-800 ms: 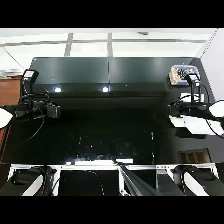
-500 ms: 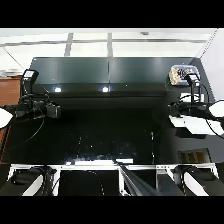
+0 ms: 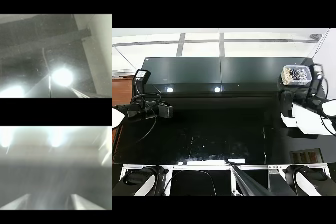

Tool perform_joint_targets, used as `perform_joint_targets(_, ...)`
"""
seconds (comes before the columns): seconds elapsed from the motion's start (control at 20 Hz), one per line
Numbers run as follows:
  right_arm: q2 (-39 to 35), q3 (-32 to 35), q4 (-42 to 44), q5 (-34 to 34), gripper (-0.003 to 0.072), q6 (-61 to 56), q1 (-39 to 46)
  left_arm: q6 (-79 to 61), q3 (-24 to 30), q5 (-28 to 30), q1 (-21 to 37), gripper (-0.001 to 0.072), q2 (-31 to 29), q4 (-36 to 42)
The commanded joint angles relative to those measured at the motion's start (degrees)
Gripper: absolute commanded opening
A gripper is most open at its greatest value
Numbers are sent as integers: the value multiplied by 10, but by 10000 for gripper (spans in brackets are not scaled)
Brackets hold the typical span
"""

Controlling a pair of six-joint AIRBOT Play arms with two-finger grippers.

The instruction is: Fold the box and place the chain.

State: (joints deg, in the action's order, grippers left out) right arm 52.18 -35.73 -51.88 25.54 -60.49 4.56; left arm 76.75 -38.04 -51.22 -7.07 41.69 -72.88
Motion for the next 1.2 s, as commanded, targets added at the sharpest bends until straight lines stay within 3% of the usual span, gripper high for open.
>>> perform_joint_targets(0.0, 14, -11, -51, -194, 705, 2, 46, 0, 0, 0, 0, 24, 0, 0)
perform_joint_targets(0.1, 31, -49, -58, -155, 704, -1, 176, 0, 0, 24, 0, 24, 2, 0)
perform_joint_targets(0.2, 68, -107, -58, -75, 704, -65, 342, 0, 0, 65, 0, 24, 6, 4)
perform_joint_targets(0.25, 94, -143, -58, -8, 704, -103, 423, 0, 0, 76, 0, 24, 6, 5)
perform_joint_targets(0.35, 152, -216, -83, 157, 704, -68, 545, 0, 0, 77, 0, 24, 6, 5)
perform_joint_targets(0.5, 246, -308, -160, 327, 704, -34, 633, 0, 0, 79, 0, 24, 6, 16)
perform_joint_targets(0.65, 365, -394, -155, 505, 704, 25, 631, 0, 0, 79, 0, 24, 6, 44)
perform_joint_targets(0.75, 408, -410, -162, 520, 704, 34, 602, 0, 0, 75, 0, 24, 6, 51)
perform_joint_targets(0.9, 425, -409, -236, 500, 703, 63, 546, 0, 0, 77, 0, 24, 6, 63)
perform_joint_targets(1.1, 430, -410, -227, 461, 702, 101, 496, 0, 0, 76, 0, 25, 6, 63)
perform_joint_targets(1.15, 431, -410, -227, 463, 595, 100, 490, 0, 0, 75, 0, 25, 6, 63)
